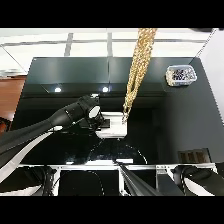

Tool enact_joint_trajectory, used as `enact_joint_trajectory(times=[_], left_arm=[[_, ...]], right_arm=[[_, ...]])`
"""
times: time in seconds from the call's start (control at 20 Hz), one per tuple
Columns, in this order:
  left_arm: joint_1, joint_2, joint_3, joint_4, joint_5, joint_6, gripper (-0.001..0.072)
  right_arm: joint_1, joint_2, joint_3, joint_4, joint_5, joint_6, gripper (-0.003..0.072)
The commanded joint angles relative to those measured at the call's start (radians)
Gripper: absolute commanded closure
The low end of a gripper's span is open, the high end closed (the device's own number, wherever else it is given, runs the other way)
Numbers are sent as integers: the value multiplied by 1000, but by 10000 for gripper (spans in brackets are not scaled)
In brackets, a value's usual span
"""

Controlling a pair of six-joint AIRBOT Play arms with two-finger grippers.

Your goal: Fold the box and place the chain.

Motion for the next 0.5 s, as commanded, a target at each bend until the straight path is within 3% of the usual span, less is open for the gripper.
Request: enact_joint_trajectory(times=[0.0,0.15,0.45], left_arm=[[0,-1,1,0,0,0,686],[0,-1,1,0,0,0,685],[0,-1,1,1,0,0,686]], right_arm=[[29,-21,0,-58,39,2,674],[68,-39,-31,-79,104,7,674],[102,-40,-228,-218,182,42,674]])
